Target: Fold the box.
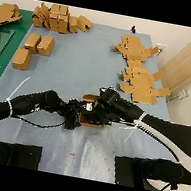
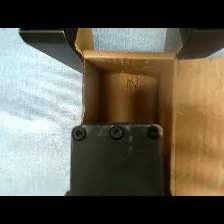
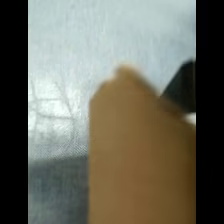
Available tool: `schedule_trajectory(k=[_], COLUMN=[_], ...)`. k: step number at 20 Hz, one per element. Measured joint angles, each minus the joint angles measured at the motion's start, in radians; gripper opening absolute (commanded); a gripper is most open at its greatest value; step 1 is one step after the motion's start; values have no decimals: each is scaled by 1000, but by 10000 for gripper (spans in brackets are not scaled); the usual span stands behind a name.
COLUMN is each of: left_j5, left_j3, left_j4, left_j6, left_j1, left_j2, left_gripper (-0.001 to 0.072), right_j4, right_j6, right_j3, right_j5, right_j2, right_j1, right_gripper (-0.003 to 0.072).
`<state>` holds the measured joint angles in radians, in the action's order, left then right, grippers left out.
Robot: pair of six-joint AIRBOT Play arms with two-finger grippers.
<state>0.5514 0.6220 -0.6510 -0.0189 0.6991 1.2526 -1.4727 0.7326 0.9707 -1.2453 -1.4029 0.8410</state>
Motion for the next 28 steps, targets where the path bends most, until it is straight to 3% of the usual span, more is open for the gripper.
schedule_trajectory(k=[6, 12, 13, 14, 15, 17, 20, 23, 25, 28], left_j5=[1, 0, 0, 0, 0, 0, -1, -2, -2, -2], left_j3=[0, 0, 0, 0, 0, 0, 0, 0, 0, 0], left_j4=[0, 0, 1, 0, 1, 1, 1, 1, 1, 1], left_j6=[3, 4, 4, 4, 4, 5, 5, 5, 5, 5], left_j1=[0, 0, 0, 0, 0, 0, 0, 0, 0, 0], left_j2=[0, 0, 0, 0, 0, 0, 0, 0, 0, 0], left_gripper=[460, 460, 460, 460, 460, 460, 460, 460, 460, 460], right_j4=[-5, 27, 36, 40, 37, -10, -219, -613, -829, -1072], right_j6=[-4, -24, -28, -33, -35, -25, 193, 639, 909, 1214], right_j3=[45, 51, 42, 27, 5, -72, -219, -290, -258, -148], right_j5=[-9, -46, -54, -57, -56, -8, 184, 304, 291, 162], right_j2=[28, 169, 200, 229, 259, 327, 385, 311, 202, 26], right_j1=[0, -5, -16, -33, -57, -138, -339, -566, -669, -735], right_gripper=[446, 426, 270, 56, 4, 4, 3, 2, 1, -1])
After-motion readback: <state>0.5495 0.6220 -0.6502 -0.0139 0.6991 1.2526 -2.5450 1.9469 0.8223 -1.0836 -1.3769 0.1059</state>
